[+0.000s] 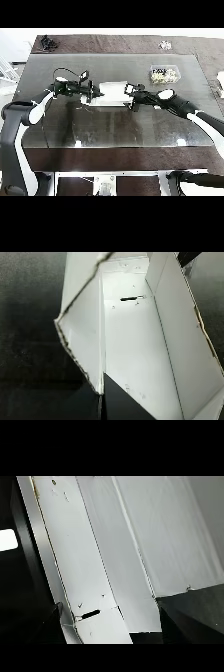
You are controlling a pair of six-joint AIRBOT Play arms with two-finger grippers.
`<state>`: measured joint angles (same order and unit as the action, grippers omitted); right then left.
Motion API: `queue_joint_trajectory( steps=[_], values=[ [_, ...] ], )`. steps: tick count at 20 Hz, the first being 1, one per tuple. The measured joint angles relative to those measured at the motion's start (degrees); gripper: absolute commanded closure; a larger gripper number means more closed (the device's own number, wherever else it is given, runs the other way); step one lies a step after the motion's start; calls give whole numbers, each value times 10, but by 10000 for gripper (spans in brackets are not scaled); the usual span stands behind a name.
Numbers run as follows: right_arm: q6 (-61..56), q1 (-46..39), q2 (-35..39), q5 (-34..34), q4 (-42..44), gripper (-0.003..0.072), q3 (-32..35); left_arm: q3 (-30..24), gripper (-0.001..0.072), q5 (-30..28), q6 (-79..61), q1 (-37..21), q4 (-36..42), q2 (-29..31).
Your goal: Fold the box and place the chain.
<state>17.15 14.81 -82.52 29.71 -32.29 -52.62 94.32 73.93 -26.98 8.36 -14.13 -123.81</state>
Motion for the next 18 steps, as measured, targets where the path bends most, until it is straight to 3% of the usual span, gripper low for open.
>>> queue_joint_trajectory(
  steps=[18],
  values=[
    [10,-77,-124,220,2,-5,-148,0,689,0,1,0,0,0]
  ],
)
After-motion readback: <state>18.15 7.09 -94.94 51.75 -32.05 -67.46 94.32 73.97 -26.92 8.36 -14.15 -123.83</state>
